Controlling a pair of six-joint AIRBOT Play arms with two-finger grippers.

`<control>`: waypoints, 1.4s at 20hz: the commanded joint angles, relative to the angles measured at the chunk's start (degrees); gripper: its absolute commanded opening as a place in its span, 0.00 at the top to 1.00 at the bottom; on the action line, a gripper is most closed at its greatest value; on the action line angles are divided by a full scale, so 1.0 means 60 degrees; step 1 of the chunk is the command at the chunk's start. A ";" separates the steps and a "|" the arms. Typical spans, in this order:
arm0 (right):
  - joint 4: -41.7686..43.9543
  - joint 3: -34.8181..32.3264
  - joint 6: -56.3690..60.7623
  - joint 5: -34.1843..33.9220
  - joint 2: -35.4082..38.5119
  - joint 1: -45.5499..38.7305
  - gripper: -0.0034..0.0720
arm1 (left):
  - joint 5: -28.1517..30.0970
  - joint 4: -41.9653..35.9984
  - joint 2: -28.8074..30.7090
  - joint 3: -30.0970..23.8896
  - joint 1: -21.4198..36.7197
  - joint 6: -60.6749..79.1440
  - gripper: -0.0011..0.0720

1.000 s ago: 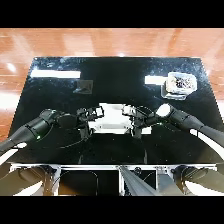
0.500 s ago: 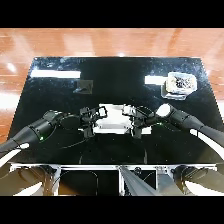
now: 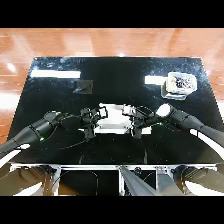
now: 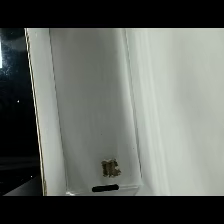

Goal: Fold the box and place the chain.

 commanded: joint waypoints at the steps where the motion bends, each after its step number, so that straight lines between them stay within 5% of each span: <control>1: 0.0004 0.0000 0.0004 0.0007 0.0000 0.0004 0.23 | -0.0011 -0.0098 -0.0007 0.0007 -0.0208 0.0000 0.72; 18: 0.0004 0.0000 0.0000 0.0015 0.0000 0.0004 0.23 | -0.0765 -0.0339 -0.0058 0.0004 -0.0368 0.0153 0.72; 21: 0.0004 0.0000 0.0004 0.0015 0.0000 0.0004 0.23 | -0.0856 -0.0321 -0.0255 0.0004 -0.0419 0.0168 0.63; 28: 0.0004 -0.0004 0.0004 0.0026 0.0000 0.0004 0.23 | -0.1370 -0.0299 -0.0452 0.0080 -0.0834 0.0168 0.63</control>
